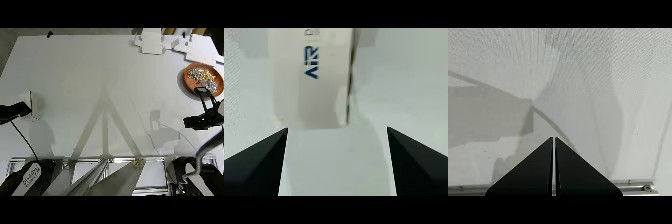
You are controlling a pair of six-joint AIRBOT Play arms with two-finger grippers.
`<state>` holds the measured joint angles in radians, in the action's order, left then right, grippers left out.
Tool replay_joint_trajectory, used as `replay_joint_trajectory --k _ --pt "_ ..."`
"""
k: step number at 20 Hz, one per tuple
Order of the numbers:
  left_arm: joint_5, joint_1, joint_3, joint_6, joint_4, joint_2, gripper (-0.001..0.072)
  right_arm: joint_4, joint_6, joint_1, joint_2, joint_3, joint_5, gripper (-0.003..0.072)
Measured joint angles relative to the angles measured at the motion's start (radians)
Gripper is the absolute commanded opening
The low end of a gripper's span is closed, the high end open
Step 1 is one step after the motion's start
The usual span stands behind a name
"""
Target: Fold the box and place the chain.
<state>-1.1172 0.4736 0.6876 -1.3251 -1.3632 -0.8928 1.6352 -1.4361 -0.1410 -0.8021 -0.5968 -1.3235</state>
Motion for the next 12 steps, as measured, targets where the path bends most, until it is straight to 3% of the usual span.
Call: replay_joint_trajectory --k 7,12 --pt "-0.019 -0.103 0.0 -0.01 -0.034 0.228 0.0694 0.0 0.0 0.0 0.0 0.0 0.0 0.0013" --pt "-0.014 -0.142 0.0 -0.011 -0.049 0.272 0.0694 0.0 0.0 0.0 0.0 0.0 0.0 0.0013"
